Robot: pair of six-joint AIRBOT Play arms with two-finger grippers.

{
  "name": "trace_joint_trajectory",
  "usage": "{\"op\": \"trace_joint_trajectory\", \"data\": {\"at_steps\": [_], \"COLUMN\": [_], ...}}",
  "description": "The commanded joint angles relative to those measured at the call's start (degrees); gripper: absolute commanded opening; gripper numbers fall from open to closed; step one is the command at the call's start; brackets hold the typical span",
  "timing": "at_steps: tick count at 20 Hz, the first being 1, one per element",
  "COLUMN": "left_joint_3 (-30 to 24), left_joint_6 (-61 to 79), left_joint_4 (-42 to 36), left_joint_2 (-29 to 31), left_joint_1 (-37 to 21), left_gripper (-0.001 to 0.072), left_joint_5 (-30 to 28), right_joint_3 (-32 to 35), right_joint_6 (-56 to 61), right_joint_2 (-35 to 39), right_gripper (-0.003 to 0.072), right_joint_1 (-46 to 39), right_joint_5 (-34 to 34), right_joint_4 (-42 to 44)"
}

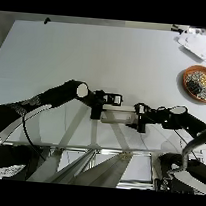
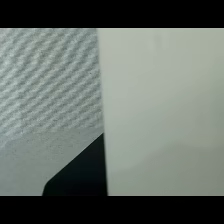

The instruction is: Fold the box and place the chain.

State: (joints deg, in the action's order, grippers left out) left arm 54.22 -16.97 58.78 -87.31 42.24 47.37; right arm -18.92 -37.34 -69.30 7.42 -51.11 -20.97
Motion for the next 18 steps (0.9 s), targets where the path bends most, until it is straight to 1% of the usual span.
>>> {"op": "trace_joint_trajectory", "data": {"at_steps": [1,2,4,8,15,16,18], "left_joint_3": [0.02,0.02,0.02,0.02,0.02,0.02,0.02], "left_joint_6": [0.02,0.0,0.02,0.02,0.0,0.0,0.02], "left_joint_4": [0.0,0.0,0.0,0.02,0.02,0.0,0.0], "left_joint_2": [0.0,0.0,0.0,0.0,0.0,0.0,0.0], "left_joint_1": [0.0,-0.02,0.0,0.0,0.0,0.0,0.0], "left_gripper": [0.0012,0.0012,0.0012,0.0012,0.0012,0.0012,0.0012], "left_joint_5": [0.02,0.02,0.0,0.02,0.02,0.02,0.02], "right_joint_3": [-0.07,-0.09,-0.07,-0.07,-0.07,-0.07,-0.07], "right_joint_6": [0.02,0.02,-0.13,-0.17,0.2,1.05,1.25], "right_joint_2": [0.0,0.0,0.0,0.0,0.13,0.13,0.13], "right_gripper": [0.0649,0.0628,0.0413,0.0409,0.0422,0.0459,0.0463], "right_joint_1": [-0.24,-0.24,-0.22,-0.22,-0.2,0.11,1.18], "right_joint_5": [-1.62,-1.64,-1.25,1.05,0.66,1.01,1.33], "right_joint_4": [0.68,0.68,0.15,-2.73,-5.79,-6.67,-7.21]}}
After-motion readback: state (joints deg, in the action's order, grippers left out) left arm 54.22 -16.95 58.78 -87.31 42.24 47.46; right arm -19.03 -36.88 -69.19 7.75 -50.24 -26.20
